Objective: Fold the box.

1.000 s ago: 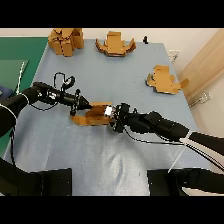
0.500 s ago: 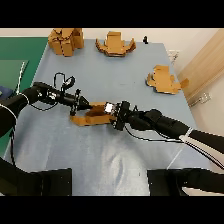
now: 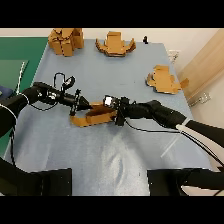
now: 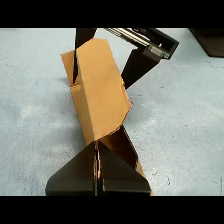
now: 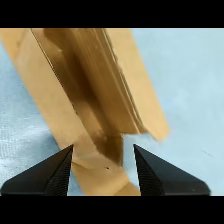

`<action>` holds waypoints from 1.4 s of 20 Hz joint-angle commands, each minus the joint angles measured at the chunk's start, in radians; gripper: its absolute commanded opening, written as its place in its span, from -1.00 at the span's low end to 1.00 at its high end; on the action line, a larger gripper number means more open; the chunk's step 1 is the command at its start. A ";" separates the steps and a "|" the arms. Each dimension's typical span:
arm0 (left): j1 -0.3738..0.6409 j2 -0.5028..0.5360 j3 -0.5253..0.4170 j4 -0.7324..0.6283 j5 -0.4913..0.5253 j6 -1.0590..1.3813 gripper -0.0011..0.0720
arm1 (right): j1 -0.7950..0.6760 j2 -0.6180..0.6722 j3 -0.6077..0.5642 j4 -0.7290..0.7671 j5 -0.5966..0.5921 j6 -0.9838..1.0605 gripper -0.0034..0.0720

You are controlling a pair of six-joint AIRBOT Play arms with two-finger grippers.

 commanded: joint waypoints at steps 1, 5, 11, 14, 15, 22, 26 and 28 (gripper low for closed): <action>-0.001 0.000 0.000 0.000 0.000 0.001 -0.92 | -0.021 -0.068 0.084 0.157 -0.208 -0.187 0.64; -0.001 0.000 0.000 -0.001 0.003 0.001 -0.92 | -0.026 -0.098 0.102 0.184 -0.244 -0.254 0.64; -0.001 0.000 0.000 0.000 0.021 0.001 -0.92 | -0.072 -0.146 0.102 0.244 -0.267 -0.314 0.64; -0.001 0.000 0.000 0.000 0.021 0.001 -0.92 | -0.079 -0.161 0.102 0.250 -0.255 -0.314 0.58; -0.001 0.000 0.000 0.000 0.021 0.001 -0.92 | -0.079 -0.164 0.102 0.251 -0.255 -0.313 0.46; -0.001 0.000 0.000 0.000 0.021 0.001 -0.92 | -0.078 -0.164 0.102 0.304 -0.251 -0.325 0.45; -0.001 0.000 0.000 -0.001 0.027 0.001 -0.92 | -0.078 -0.173 0.102 0.303 -0.251 -0.325 0.44; -0.001 0.000 0.000 0.000 0.028 0.001 -0.92 | -0.078 -0.185 0.102 0.303 -0.252 -0.327 0.43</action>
